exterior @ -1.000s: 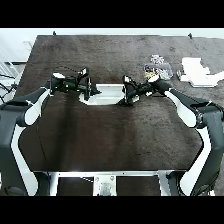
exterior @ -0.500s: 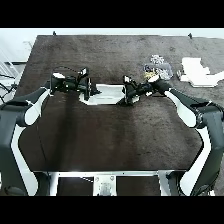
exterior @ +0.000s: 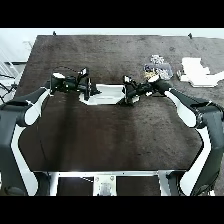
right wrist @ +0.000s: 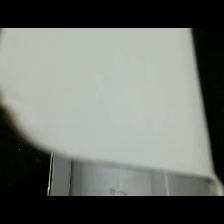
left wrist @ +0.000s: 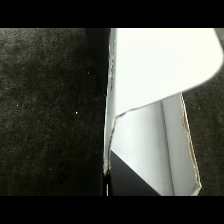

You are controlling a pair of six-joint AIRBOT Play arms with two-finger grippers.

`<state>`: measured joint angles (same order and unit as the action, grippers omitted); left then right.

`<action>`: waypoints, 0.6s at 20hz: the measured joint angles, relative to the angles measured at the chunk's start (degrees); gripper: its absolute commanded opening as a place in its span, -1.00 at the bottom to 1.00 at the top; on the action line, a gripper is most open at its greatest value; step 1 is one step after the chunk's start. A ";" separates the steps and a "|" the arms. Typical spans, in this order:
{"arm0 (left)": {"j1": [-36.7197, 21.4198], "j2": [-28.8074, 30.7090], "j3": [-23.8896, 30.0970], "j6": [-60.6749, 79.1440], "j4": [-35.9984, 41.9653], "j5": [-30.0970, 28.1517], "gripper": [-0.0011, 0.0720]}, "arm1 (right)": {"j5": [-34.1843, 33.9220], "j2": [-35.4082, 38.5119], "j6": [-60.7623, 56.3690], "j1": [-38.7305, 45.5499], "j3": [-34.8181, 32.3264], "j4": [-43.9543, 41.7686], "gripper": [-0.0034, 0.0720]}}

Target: Fold the box and place the chain.

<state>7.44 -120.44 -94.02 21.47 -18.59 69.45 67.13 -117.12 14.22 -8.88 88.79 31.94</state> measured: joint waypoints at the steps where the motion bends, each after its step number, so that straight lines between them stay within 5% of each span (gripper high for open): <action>1: 0.00 0.00 0.00 0.00 0.02 0.00 -0.91 | 0.00 0.00 0.00 0.00 0.00 -0.02 0.48; 7: 0.00 0.00 0.00 -0.07 0.02 0.11 -0.91 | 0.00 0.00 -0.02 0.00 0.00 0.00 0.48; 9: 0.00 -0.04 0.00 -0.66 0.42 0.46 -0.42 | -0.02 0.00 -0.04 0.00 0.00 -0.02 0.47; 12: 0.04 -0.02 0.02 -1.53 1.40 1.16 -0.43 | -0.09 0.00 -0.09 0.00 0.00 -0.04 0.48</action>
<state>7.49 -120.46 -94.00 19.94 -17.19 70.61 67.05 -117.12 14.13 -8.88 88.79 31.90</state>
